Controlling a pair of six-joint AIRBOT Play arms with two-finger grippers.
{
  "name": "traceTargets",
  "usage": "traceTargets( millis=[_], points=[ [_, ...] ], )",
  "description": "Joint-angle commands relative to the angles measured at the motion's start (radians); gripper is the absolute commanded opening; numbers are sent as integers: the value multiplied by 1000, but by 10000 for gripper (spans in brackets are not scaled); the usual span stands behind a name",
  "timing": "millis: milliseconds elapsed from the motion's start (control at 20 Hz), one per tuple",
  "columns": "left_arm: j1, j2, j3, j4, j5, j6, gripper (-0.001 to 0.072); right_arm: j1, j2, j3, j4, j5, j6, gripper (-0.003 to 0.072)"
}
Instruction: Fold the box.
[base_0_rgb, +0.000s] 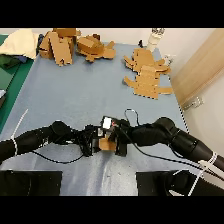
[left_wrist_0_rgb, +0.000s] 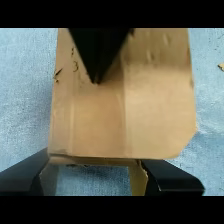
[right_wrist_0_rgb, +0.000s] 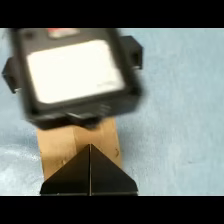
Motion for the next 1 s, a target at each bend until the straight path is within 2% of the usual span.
traceTargets(
  millis=[0,100,200,250,400,450,500,750,950],
  points=[
    [0,1,0,0,1,0,485,96,-22,0,-129,23,1,0],
    [0,1,0,0,0,0,485,103,-39,0,-138,21,1,5],
    [0,1,0,0,0,0,485,103,-36,0,-139,19,1,212],
    [0,1,0,0,1,0,485,103,-31,0,-138,9,1,260],
    [0,1,0,0,1,0,485,104,-23,0,-147,-18,0,280],
    [0,1,0,0,2,0,485,104,-19,0,-155,-17,0,410],
    [0,1,0,0,2,0,485,104,-18,0,-166,-17,0,450],
    [0,1,0,0,2,0,485,105,-19,0,-266,-14,0,457],
    [0,1,0,0,2,0,484,114,-18,0,-279,-32,1,456]
  ],
)
